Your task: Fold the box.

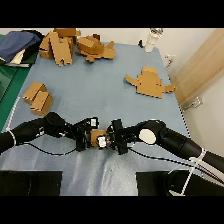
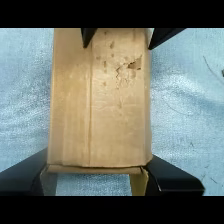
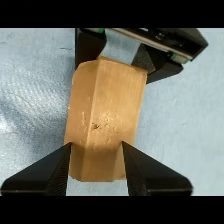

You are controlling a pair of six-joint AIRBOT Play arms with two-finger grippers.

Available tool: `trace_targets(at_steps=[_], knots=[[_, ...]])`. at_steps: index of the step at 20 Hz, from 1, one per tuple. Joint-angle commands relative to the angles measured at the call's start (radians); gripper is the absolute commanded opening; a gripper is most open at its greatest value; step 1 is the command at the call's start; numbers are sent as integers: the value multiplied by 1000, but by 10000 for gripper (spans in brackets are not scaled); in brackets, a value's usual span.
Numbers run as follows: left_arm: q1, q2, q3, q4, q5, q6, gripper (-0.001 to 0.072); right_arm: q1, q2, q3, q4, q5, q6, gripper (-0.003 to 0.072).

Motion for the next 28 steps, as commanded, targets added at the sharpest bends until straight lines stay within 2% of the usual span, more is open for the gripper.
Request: trace_targets(at_steps=[1,4,6,7,10,12,14,22,24,28], knots=[[0,1,0,0,0,0,232,20,1,0,-64,-21,143,510],[0,1,0,0,0,0,232,24,7,0,-68,-21,220,508],[0,1,0,0,0,0,232,60,17,0,-136,-21,322,503],[0,1,0,0,0,0,232,78,18,0,-180,-20,378,422],[0,1,0,0,-1,0,232,118,18,0,-269,-19,445,335],[0,1,0,0,-1,0,232,131,19,0,-278,-20,445,334],[0,1,0,0,-1,0,232,137,27,1,-280,-20,445,255],[0,0,0,0,-1,0,232,137,75,2,-318,-21,445,211],[0,1,0,0,-1,0,232,137,75,2,-345,-28,445,157],[0,1,0,0,-1,0,232,137,75,2,-349,-34,445,157]])
